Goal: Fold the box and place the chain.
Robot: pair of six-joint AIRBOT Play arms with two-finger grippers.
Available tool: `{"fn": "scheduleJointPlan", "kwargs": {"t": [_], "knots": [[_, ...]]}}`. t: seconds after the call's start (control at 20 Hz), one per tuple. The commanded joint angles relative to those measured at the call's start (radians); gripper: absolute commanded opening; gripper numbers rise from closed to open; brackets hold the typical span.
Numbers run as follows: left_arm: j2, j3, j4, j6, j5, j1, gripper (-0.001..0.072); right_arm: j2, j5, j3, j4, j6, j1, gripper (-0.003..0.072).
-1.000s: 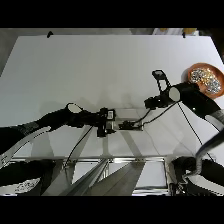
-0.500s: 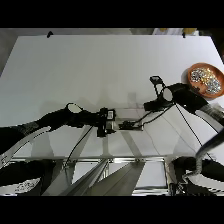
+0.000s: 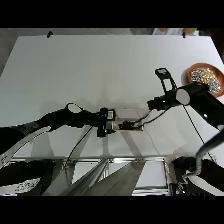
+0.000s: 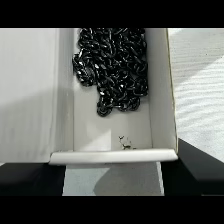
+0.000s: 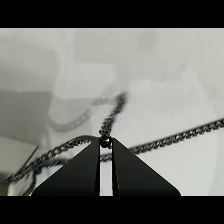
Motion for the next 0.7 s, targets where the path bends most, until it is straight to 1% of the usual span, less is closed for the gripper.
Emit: {"fn": "scheduleJointPlan", "kwargs": {"t": [0.0, 0.1, 0.2, 0.3, 0.4, 0.45, 0.55, 0.65], "knots": [[0.0, 0.001, 0.0, 0.0, 0.0, 0.001, 0.0275, 0.168, 0.077, 0.001, 0.002, -0.002, 0.075, 0.0014], [0.0, 0.001, 0.0, 0.0, 0.0, 0.001, 0.0275, 0.247, 0.099, 0.001, 0.025, 0.001, 0.145, 0.0014], [0.0, 0.001, 0.0, 0.0, 0.0, 0.001, 0.0275, 0.309, 0.092, 0.001, 0.063, 0.01, 0.218, 0.0014], [0.0, 0.001, 0.0, 0.0, 0.0, 0.001, 0.0275, 0.346, 0.079, 0.001, 0.126, 0.011, 0.285, 0.0014], [0.0, 0.001, 0.0, 0.0, 0.0, 0.001, 0.0275, 0.355, 0.051, 0.001, 0.182, 0.011, 0.345, 0.0015], [0.0, 0.001, 0.0, 0.0, 0.0, 0.001, 0.0275, 0.352, 0.02, 0.001, 0.197, 0.01, 0.372, 0.0015], [0.0, 0.001, 0.0, 0.0, 0.0, 0.001, 0.0275, 0.337, -0.08, 0.001, 0.204, 0.011, 0.423, 0.0015], [0.0, 0.001, 0.0, 0.0, 0.0, 0.001, 0.0275, 0.299, -0.148, 0.001, 0.204, 0.014, 0.449, 0.0015]]}}
